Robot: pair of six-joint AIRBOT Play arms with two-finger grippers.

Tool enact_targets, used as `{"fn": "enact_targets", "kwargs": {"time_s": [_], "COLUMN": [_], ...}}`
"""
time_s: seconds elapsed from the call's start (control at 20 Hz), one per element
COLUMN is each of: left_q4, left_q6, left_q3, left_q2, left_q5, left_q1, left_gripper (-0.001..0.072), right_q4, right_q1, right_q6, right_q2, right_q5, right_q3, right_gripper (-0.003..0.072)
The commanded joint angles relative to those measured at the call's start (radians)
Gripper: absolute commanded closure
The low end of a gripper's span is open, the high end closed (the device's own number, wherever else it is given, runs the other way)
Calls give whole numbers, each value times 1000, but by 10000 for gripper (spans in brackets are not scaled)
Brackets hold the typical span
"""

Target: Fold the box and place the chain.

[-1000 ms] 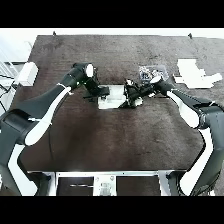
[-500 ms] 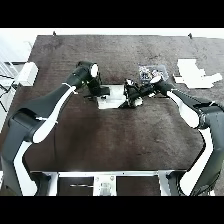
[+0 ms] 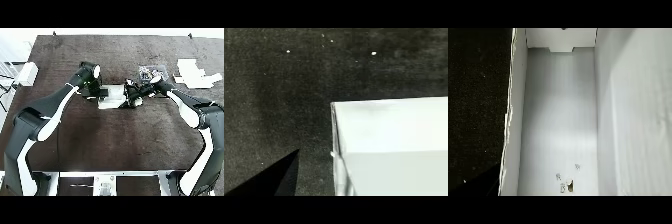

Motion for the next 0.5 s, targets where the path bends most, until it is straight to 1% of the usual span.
{"fn": "enact_targets", "kwargs": {"time_s": [0.0,0.1,0.15,0.2,0.45], "left_q4": [12,13,14,13,27], "left_q6": [-2,6,6,6,27], "left_q3": [3,3,3,3,3], "left_q2": [-3,-2,-2,-2,-2], "left_q5": [-8,-12,-18,-16,13], "left_q1": [0,-1,-1,-1,-23], "left_gripper": [290,292,373,410,409], "right_q4": [0,0,0,0,0], "right_q1": [1,1,1,1,1], "right_q6": [0,0,0,0,0], "right_q2": [0,0,0,0,0], "right_q5": [0,0,0,0,0], "right_q3": [0,0,0,0,0], "right_gripper": [180,180,180,180,180]}}
